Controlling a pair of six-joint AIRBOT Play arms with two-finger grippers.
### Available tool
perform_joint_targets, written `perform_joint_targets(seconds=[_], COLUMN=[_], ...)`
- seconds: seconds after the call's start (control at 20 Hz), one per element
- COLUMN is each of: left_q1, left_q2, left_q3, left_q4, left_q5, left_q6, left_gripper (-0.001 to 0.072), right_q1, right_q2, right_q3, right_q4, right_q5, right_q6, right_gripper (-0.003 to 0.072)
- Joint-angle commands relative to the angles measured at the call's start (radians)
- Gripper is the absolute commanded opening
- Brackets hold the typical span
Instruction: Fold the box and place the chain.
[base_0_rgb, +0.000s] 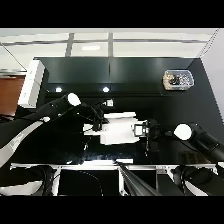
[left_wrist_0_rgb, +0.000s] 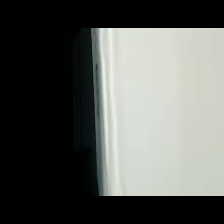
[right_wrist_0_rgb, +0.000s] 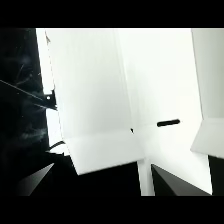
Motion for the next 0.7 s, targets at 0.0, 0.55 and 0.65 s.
perform_joint_targets(seconds=[0.0,0.55,0.65], left_q1=[0.000,0.000,0.000], left_q2=[0.000,0.000,0.000], left_q3=[-0.001,-0.001,-0.001], left_q4=[0.003,0.002,0.001], left_q5=[0.000,-0.001,-0.001], left_q6=[0.001,0.001,0.000], left_gripper=[0.0032,0.0032,0.0032], right_q1=[0.044,-0.023,-0.056], right_q2=[-0.042,-0.100,-0.101], right_q3=[-0.007,0.122,0.134], right_q4=[0.052,0.193,0.231], right_q5=[-0.047,-0.085,-0.105], right_q6=[-0.061,-0.098,-0.099], right_gripper=[0.0710,0.0710,0.0710])
